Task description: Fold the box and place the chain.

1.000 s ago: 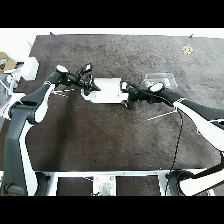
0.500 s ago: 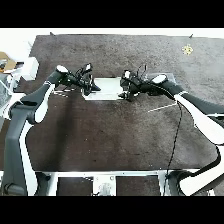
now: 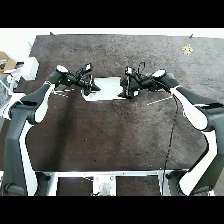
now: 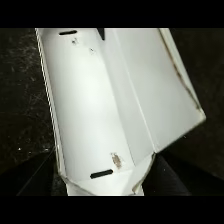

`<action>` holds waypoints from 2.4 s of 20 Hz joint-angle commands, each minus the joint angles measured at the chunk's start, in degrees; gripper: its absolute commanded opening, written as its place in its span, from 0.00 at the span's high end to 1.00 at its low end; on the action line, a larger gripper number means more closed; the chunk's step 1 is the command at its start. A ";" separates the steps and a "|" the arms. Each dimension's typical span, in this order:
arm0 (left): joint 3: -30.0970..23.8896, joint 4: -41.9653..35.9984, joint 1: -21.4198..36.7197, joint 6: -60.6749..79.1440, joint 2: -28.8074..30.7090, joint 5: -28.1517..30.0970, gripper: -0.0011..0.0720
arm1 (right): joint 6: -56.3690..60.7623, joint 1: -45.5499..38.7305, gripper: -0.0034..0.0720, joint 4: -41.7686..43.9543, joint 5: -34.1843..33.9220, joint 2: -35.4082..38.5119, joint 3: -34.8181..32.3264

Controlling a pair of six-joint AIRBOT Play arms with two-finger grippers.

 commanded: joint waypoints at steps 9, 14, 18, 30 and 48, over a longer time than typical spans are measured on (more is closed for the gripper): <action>0.02 0.02 -0.04 0.00 -0.02 0.00 0.97 | -0.44 0.44 0.13 -0.11 12.70 -11.93 12.98; 0.02 0.02 -0.02 0.02 -0.02 -0.02 0.97 | -0.61 1.20 0.13 -0.11 11.13 -13.00 13.07; 0.02 0.02 -0.04 0.00 -0.02 -0.02 0.97 | -0.61 1.05 0.22 -0.07 11.15 -13.33 13.14; 0.02 0.02 -0.04 0.02 -0.02 -0.02 0.97 | -0.59 1.05 0.38 -0.09 11.15 -13.33 13.11; 0.02 -0.33 -0.04 -0.02 -0.02 -0.17 0.97 | -0.59 1.05 0.38 -0.11 11.15 -13.33 13.14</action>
